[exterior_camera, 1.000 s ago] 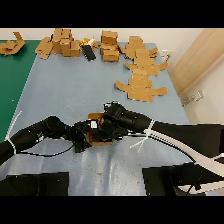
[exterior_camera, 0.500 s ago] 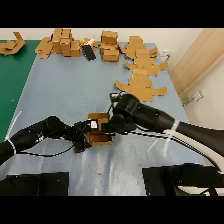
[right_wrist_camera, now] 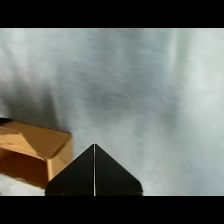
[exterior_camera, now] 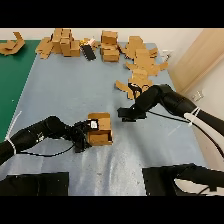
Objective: Fold the box.
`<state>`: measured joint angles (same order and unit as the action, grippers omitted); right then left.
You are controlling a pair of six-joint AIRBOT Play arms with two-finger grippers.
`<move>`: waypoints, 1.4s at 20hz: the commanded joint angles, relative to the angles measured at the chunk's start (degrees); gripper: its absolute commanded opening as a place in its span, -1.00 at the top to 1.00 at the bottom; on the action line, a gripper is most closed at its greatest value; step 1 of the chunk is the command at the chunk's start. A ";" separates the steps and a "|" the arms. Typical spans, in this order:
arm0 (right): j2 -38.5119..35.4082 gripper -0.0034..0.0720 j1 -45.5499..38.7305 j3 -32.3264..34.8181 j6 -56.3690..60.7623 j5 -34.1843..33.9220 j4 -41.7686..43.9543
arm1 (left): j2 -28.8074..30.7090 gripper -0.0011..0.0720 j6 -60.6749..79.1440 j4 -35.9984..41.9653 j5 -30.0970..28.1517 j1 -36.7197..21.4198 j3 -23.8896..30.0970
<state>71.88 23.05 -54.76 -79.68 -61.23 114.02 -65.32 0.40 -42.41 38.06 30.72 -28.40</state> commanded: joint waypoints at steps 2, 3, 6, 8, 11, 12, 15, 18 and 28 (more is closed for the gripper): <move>11.78 0.90 -16.20 1.79 -44.57 -5.33 43.52 | -0.04 -0.02 0.00 0.00 -0.02 0.00 0.02; 15.58 0.91 -16.52 0.98 -47.95 -8.17 46.80 | -0.04 -0.02 0.00 0.00 -0.02 0.00 0.00; 22.77 0.90 -14.23 -1.49 -53.31 -9.55 50.49 | -0.04 -0.02 0.00 0.00 -0.02 0.02 0.02; 24.39 0.90 -11.93 -2.93 -58.14 -11.50 52.28 | -0.04 -0.02 0.00 0.00 -0.02 0.00 0.00; 24.46 0.91 -9.01 -3.61 -61.51 -14.88 53.86 | -0.04 -0.02 0.00 0.00 -0.02 0.02 0.00; 24.30 0.91 -8.00 -3.61 -62.62 -17.46 54.29 | -0.04 -0.02 0.00 0.00 -0.02 0.00 0.00; 22.67 0.91 -4.17 -3.13 -66.27 -21.24 53.20 | -0.04 -0.02 0.00 0.00 -0.02 0.00 0.02; 18.21 0.90 -1.55 -0.24 -72.98 -16.94 52.15 | -0.04 -0.02 0.00 0.00 -0.02 0.00 0.02; -2.73 0.90 14.23 10.51 -74.49 14.03 24.50 | -0.04 -0.02 0.00 0.00 -0.02 0.00 0.02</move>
